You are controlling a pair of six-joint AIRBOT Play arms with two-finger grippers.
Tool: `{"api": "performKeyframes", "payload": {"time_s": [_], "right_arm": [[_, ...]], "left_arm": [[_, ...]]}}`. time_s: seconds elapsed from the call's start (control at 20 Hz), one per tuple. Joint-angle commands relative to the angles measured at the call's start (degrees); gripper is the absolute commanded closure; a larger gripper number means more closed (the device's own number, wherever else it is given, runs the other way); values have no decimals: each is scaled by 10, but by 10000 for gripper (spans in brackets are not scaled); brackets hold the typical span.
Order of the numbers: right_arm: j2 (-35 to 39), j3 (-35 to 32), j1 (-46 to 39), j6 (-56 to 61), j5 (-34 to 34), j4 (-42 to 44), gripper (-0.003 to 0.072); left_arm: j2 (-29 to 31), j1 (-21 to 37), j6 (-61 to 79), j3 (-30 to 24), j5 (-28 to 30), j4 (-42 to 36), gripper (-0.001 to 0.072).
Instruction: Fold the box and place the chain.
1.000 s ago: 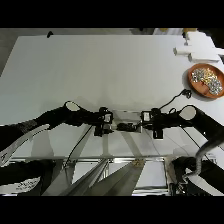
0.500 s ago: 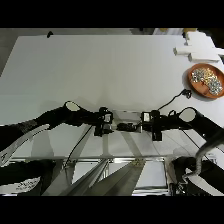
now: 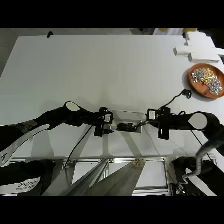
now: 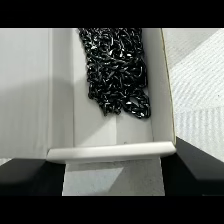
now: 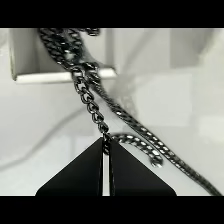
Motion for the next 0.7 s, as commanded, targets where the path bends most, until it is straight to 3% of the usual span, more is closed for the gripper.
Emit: {"api": "performKeyframes", "payload": {"time_s": [0.0, 0.35, 0.5, 0.65], "right_arm": [[83, 22, 0, 143, 33, -3, 675], [121, 25, 1, 154, 36, 263, 675], [119, 25, 7, 153, 32, 329, 675], [104, 25, 51, 153, -4, 342, 674]], "left_arm": [[0, 0, 0, 0, 0, 0, 575], [0, 0, 0, 0, 0, 0, 575], [0, 0, 0, 0, 0, 0, 575], [0, 0, 0, 0, 0, 0, 575]]}}
